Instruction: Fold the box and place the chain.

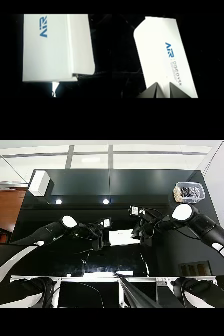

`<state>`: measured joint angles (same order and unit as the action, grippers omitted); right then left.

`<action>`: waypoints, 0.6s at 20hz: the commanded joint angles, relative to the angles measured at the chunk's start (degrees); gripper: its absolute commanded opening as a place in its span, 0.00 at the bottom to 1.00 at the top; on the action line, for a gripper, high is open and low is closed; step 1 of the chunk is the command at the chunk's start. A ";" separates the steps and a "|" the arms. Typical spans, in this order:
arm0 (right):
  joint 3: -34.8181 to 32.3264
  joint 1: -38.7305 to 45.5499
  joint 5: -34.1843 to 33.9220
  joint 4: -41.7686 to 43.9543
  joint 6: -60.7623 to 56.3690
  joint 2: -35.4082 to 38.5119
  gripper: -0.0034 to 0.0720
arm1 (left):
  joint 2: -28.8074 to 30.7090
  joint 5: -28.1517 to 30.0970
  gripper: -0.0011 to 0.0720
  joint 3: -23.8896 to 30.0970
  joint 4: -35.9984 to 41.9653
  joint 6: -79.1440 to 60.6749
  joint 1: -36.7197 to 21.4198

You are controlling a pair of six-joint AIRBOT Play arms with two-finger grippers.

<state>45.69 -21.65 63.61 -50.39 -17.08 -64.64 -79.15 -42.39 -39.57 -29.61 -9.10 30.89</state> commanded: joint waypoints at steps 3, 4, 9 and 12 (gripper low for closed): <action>0.00 -0.02 -0.35 0.00 -0.15 -0.04 0.32 | -0.02 0.00 0.56 0.00 -0.02 -0.02 0.02; 0.00 -0.02 -0.35 0.00 -0.15 -0.02 0.32 | -0.02 0.00 0.56 0.00 -0.02 -0.02 0.02; 0.00 -0.02 -1.20 -0.07 -0.50 -0.02 0.68 | -0.02 0.00 0.56 0.00 -0.02 -0.02 0.02; 0.00 -0.02 -1.33 -0.90 -0.52 -0.04 0.68 | -0.02 0.00 0.56 0.00 -0.02 -0.02 0.02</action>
